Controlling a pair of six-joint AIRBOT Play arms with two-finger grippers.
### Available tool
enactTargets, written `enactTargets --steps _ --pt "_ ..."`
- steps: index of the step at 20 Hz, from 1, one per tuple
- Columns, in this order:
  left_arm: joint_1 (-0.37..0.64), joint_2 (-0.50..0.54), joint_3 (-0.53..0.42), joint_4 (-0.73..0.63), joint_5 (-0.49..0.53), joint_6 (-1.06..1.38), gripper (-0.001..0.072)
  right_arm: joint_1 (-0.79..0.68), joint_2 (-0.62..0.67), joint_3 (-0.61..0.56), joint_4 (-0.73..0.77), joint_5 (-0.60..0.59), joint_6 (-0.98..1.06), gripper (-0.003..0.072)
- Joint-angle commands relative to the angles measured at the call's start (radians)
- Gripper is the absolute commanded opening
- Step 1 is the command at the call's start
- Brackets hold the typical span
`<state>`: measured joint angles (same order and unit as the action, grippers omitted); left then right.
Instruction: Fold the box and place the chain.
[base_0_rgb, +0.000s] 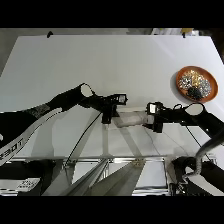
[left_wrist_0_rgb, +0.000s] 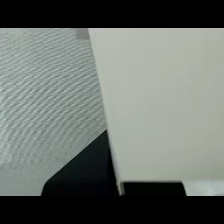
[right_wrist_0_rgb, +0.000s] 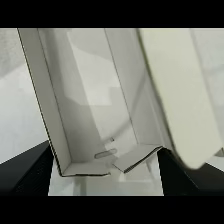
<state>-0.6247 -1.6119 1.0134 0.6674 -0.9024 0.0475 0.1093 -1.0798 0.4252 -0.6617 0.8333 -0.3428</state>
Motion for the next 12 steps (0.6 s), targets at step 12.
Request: enactTargets --steps 12 --pt "0.0 0.001 0.001 0.0 0.0 0.0 0.0011 -0.005 -0.137 0.009 0.053 0.05 -0.077 0.0563"
